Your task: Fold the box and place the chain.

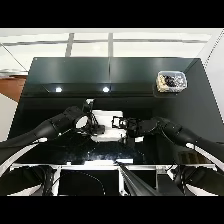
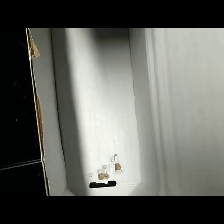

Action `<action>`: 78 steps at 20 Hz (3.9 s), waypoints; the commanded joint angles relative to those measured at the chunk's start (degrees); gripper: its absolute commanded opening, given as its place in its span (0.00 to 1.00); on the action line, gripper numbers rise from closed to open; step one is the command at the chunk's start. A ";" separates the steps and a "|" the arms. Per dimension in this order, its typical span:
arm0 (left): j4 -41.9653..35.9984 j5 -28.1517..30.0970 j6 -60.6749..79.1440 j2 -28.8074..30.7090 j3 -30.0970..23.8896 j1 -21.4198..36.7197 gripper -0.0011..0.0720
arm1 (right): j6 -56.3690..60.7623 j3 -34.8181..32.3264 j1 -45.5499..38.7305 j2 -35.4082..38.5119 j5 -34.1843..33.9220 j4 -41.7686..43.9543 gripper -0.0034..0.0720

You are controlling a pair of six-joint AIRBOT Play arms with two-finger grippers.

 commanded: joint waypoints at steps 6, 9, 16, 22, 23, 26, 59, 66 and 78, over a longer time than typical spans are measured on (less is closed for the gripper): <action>0.11 -1.20 -1.25 -0.07 0.35 -0.74 0.13 | 0.02 0.00 0.00 0.00 0.00 0.02 0.57; 0.11 -1.31 -1.22 -0.07 0.35 -0.81 0.08 | 0.02 0.00 0.00 0.00 0.00 0.02 0.57; 1.60 -4.46 -1.31 0.00 1.77 -0.70 0.59 | 0.02 -0.02 0.00 0.00 0.00 0.02 0.57; 3.56 -6.38 -1.44 -0.26 3.41 -0.70 0.64 | 0.02 -0.02 0.00 0.00 -0.02 0.02 0.57; 3.50 -6.56 -1.53 -0.55 3.41 -0.70 0.62 | 0.02 -0.02 0.00 0.00 0.00 0.02 0.57; 2.54 -5.88 -1.53 -1.29 3.41 -0.70 0.21 | 0.02 -0.02 0.00 0.00 0.00 0.00 0.57; 5.62 -3.85 -2.54 0.39 0.87 2.16 0.05 | 1.77 0.57 2.23 3.32 4.35 -4.11 0.21; 5.20 -3.76 -2.54 0.39 0.87 2.16 0.05 | 6.93 0.57 6.34 2.75 11.21 -3.08 0.21; 4.31 -3.85 -2.54 0.39 0.87 2.16 0.05 | 9.51 0.57 7.63 1.51 13.07 -3.13 0.46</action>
